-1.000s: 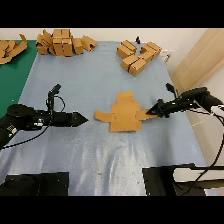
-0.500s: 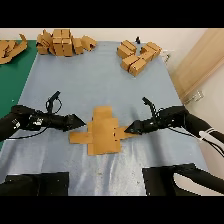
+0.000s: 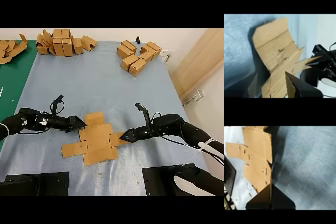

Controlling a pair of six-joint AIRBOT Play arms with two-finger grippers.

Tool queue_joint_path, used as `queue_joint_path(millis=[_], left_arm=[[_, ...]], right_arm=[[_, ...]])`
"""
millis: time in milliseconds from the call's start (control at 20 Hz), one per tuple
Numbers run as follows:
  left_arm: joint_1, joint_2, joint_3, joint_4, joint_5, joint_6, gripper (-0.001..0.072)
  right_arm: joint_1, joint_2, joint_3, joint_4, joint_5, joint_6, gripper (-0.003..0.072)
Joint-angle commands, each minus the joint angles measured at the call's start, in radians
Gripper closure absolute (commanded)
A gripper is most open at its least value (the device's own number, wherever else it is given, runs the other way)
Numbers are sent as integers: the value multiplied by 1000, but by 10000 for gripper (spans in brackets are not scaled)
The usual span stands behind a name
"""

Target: Fold the box.

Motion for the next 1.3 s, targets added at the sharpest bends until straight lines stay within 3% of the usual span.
queue_joint_path(millis=[0,250,500,800,850,900,950,1250], left_arm=[[0,-13,23,-5,26,18,166],[-2,-20,41,-5,26,21,166],[-30,-92,52,-76,-25,58,167],[-131,-208,166,-155,-80,103,168],[-137,-221,187,-155,-83,103,196],[-137,-227,202,-155,-82,104,289],[-136,-226,212,-154,-82,111,305],[-131,-227,220,-108,-107,125,306]], right_arm=[[44,3,-31,25,98,-38,683],[44,3,-60,144,106,-135,683],[44,3,-62,153,113,-138,684],[44,3,-62,152,112,-134,683],[44,3,-62,152,112,-134,684],[44,3,-62,152,111,-134,683],[44,3,-62,151,109,-134,684],[43,3,-62,151,113,-135,683]])
